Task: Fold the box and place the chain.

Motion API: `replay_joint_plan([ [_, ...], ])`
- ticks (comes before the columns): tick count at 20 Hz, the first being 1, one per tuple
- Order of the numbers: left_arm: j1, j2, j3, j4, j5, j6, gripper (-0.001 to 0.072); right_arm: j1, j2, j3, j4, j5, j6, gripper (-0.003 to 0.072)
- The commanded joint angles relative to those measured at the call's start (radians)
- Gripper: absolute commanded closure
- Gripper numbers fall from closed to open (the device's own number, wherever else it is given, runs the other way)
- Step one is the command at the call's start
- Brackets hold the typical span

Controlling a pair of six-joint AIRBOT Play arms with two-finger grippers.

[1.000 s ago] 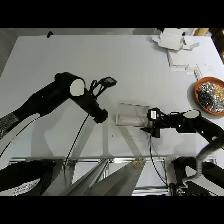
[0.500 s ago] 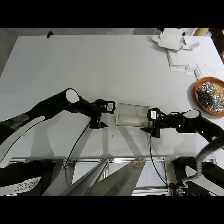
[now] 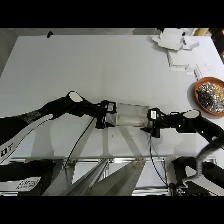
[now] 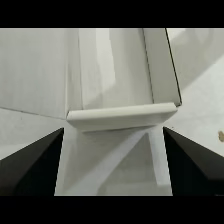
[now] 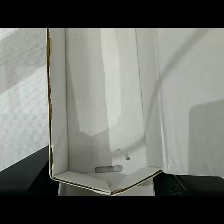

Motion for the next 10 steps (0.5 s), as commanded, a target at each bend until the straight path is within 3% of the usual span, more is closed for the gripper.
replay_joint_plan([
  [1,-0.012,-0.011,0.000,-0.042,-0.009,0.016,0.0011,0.000,0.000,0.000,0.000,0.000,0.000,0.0284],
  [10,-0.034,-0.044,0.000,-0.099,-0.015,0.020,0.0012,0.000,0.000,0.000,0.000,0.000,0.000,0.0284],
])
